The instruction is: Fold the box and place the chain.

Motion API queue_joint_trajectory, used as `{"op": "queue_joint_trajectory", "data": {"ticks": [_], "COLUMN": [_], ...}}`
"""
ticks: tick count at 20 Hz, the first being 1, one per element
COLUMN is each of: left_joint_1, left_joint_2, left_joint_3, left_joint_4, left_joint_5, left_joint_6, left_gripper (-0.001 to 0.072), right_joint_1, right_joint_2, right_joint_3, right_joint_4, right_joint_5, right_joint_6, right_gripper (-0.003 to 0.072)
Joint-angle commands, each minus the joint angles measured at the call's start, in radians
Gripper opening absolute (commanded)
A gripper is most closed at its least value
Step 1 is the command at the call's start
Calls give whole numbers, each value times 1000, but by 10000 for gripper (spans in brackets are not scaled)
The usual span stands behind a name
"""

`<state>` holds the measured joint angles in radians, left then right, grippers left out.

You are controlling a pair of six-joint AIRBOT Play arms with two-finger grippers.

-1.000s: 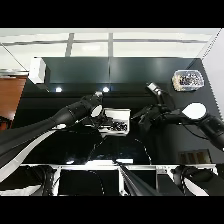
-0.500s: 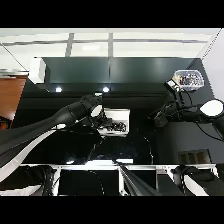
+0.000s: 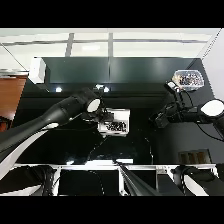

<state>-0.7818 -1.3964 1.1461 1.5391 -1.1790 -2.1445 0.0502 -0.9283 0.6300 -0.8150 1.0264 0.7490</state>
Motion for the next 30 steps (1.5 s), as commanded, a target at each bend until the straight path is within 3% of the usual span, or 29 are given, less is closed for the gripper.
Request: {"op": "queue_joint_trajectory", "data": {"ticks": [1, 4, 7, 9, 10, 12, 16, 19, 21, 30], "left_joint_1": [8, 121, 395, 579, 647, 718, 674, 615, 580, 524], "left_joint_2": [148, 363, 509, 489, 459, 372, 263, 233, 214, 59], "left_joint_3": [-36, -204, -437, -558, -596, -620, -620, -606, -587, -482], "left_joint_4": [32, 18, -96, -371, -549, -805, -848, -834, -837, -849], "left_joint_5": [19, 145, 271, 306, 291, 190, 163, 201, 267, 232], "left_joint_6": [286, 454, 490, 744, 967, 1421, 2040, 2312, 2329, 2362], "left_gripper": [568, 568, 580, 593, 720, 718, 714, 714, 714, 714], "right_joint_1": [0, 0, 0, 0, 0, 0, 0, 0, 0, 0], "right_joint_2": [0, 0, 0, 0, 0, 0, 0, 0, 0, 0], "right_joint_3": [0, 0, 0, 0, 0, 0, 0, 0, 0, 0], "right_joint_4": [-3, -8, -8, -6, -6, -6, -6, -6, -6, -6], "right_joint_5": [-3, -19, -37, -64, -79, -95, -95, -86, -85, -94], "right_joint_6": [3, 3, 6, 30, 40, 44, 61, 84, 93, 93], "right_gripper": [281, 281, 281, 280, 281, 280, 280, 280, 280, 281]}}
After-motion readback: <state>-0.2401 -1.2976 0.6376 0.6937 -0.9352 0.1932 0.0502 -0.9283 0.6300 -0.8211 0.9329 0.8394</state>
